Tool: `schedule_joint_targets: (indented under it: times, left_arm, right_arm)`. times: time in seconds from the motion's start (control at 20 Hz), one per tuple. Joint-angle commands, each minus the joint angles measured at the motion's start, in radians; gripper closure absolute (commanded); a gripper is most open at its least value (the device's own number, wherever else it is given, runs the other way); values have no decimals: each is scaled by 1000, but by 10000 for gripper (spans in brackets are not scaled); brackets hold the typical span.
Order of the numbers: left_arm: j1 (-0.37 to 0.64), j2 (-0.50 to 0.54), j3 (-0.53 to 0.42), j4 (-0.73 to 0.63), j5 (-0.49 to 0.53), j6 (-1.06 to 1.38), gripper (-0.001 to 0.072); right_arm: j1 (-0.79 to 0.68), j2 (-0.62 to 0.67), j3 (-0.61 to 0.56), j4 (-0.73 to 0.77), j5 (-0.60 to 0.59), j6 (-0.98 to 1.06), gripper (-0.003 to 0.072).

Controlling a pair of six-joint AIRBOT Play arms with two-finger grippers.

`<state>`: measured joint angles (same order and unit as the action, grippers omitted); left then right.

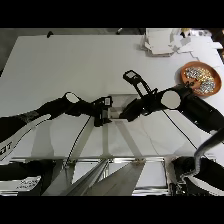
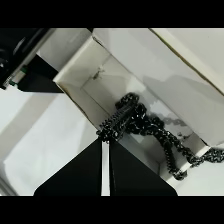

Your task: Fold the box and place the chain.

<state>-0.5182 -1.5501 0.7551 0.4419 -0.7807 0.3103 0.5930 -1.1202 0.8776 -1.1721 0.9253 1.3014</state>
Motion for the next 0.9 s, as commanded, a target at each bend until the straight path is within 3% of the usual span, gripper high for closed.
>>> schedule_joint_targets:
  times: [0.0, 0.15, 0.3, 0.4, 0.5, 0.7, 0.85]
  left_arm:
    - [-1, 1, 0, 0, -1, 0, 437]
    - [-1, 1, 0, 0, -1, 0, 437]
    - [-1, 1, 0, 0, -2, 0, 437]
    - [-1, 1, 0, 0, -2, 0, 437]
    - [-1, 1, 0, 0, -1, 0, 437]
    - [-1, 1, 0, 0, -1, 0, 437]
    - [-1, 1, 0, 0, -1, 0, 437]
  right_arm:
    - [4, -10, -32, -32, -28, 3, 601]
    - [4, -6, -45, -32, -55, 3, 445]
    - [-10, 50, -45, -92, -37, 12, 450]
    - [-69, 99, -44, -150, 8, 34, 515]
    - [-161, 117, -45, -228, 59, 56, 516]
    - [-309, 58, -46, -288, 69, 21, 505]
    - [-314, -45, -46, -282, 48, -92, 444]
